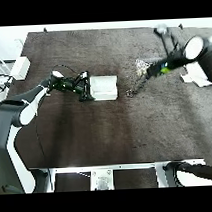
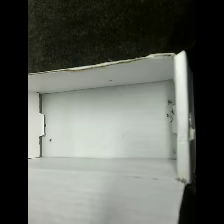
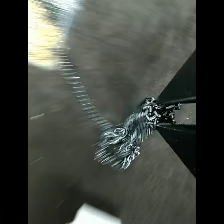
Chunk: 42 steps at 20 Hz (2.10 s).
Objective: Fold the box and place the chain.
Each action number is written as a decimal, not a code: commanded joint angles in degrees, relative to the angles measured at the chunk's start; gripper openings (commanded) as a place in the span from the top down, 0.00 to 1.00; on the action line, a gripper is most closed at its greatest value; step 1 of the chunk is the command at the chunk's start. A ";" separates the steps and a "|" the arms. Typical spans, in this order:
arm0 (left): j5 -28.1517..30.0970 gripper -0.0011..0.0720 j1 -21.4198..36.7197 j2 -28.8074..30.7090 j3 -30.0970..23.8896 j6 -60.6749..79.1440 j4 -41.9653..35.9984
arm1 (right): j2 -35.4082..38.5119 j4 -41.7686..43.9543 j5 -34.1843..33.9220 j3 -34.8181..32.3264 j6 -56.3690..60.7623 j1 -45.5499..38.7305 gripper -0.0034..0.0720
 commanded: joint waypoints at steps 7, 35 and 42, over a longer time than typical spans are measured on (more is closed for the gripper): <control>0.02 0.31 0.04 -0.02 0.00 0.02 -0.02 | 0.00 -0.83 -5.38 -15.26 2.62 -6.73 0.55; 0.04 0.31 0.04 -0.02 0.00 0.02 0.00 | -16.65 18.05 -12.57 -8.13 -24.24 3.78 0.56; 0.02 0.31 0.04 -0.02 0.00 0.02 -0.02 | -19.67 16.90 -12.70 -8.04 -24.00 3.78 0.63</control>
